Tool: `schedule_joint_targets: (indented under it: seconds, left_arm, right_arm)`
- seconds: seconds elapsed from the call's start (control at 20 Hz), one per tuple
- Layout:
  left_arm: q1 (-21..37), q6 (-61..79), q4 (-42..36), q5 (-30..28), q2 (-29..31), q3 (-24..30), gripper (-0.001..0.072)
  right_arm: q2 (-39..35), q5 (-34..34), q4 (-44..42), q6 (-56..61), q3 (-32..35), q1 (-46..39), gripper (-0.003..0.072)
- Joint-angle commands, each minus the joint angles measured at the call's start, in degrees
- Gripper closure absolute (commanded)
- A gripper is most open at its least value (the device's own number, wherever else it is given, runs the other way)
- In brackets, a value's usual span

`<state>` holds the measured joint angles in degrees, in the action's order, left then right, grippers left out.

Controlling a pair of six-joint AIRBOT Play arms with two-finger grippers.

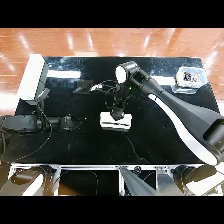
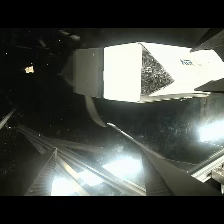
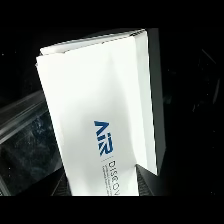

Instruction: Fold the box and place the chain.

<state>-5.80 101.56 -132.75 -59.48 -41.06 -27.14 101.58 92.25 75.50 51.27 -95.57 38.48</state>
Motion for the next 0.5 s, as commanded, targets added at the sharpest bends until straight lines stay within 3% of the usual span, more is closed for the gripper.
schedule_joint_targets:
  seconds: [0.0, 0.45]
  left_arm:
    - [0.0, 0.0, 0.02, -0.02, -0.04, 0.02, 0.0086]
    - [0.0, 0.02, 0.02, -0.02, -0.04, 0.02, 0.0086]
  right_arm:
    - [-0.04, 0.13, 0.2, 0.63, 0.02, 0.39, 0.0218]
    - [0.04, -0.74, 3.15, 3.06, 0.83, 2.1, 0.0217]
